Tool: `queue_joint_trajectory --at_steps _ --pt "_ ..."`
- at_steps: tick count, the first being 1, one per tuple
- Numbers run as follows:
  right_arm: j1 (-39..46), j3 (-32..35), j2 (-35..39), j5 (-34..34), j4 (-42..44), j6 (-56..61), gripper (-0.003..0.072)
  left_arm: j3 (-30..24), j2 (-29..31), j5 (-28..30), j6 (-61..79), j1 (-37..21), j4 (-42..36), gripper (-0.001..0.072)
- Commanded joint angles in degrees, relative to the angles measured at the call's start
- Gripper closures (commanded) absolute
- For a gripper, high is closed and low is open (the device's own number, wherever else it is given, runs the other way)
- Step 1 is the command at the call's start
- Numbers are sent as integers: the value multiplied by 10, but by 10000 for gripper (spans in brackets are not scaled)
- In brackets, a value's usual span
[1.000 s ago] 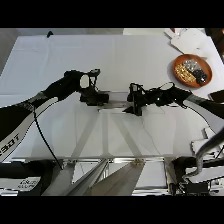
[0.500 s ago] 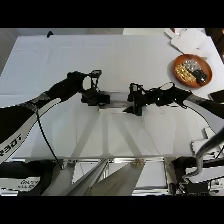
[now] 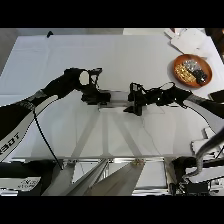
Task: Fold the box and place the chain.
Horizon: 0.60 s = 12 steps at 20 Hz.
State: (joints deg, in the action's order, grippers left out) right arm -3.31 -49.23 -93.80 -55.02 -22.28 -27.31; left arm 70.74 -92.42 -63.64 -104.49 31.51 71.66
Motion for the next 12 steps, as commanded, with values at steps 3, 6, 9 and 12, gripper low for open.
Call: queue_joint_trajectory --at_steps 3,6,9,12 --pt "0 0 0 -1 0 0 275 6 1 -28 16 -11 19 508" --pt "0 0 0 -1 0 0 275 6 1 -26 16 -11 30 516" --pt "0 0 0 -1 0 0 275 6 1 -7 16 -10 26 625" --pt "0 0 0 -1 0 0 275 6 0 5 16 -6 23 695"
